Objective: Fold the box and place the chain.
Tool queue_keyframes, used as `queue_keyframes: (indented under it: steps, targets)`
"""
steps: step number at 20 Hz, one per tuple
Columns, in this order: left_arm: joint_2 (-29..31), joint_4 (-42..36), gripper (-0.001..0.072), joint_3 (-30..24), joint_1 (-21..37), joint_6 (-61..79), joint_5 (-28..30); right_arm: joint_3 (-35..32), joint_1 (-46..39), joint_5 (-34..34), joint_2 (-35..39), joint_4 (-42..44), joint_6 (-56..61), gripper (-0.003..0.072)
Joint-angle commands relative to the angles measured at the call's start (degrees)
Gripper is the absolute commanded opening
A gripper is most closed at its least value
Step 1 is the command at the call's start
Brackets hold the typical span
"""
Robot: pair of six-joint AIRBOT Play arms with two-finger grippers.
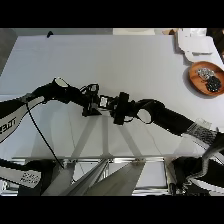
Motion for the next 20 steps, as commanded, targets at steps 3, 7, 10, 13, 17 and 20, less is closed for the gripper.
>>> queue_keyframes:
  steps: [3,7,10,13,17,20]
  targets:
    - [0.0,0.0,0.0261,0.0,0.0,0.0,0.0,0.0,0.0,-0.7,0.7,0.1,0.0,0.0362]
    - [0.0,0.0,0.0261,0.0,0.0,0.0,0.0,0.0,0.0,-0.6,4.8,0.1,0.1,0.0360]
    - [0.0,0.0,0.0261,0.0,0.0,0.0,0.0,0.0,0.0,-0.7,9.0,0.2,3.4,0.0299]
    - [0.0,0.0,0.0261,0.0,0.0,0.0,0.0,0.0,-1.2,-0.6,10.0,5.8,10.4,0.0084]
    - [0.0,0.0,0.0261,0.0,0.0,0.0,0.0,0.0,-4.7,-0.5,8.8,23.1,14.3,0.0015]
    - [0.0,0.0,0.0261,0.0,0.0,0.0,0.0,0.0,-7.3,1.2,4.7,34.9,17.9,0.0015]
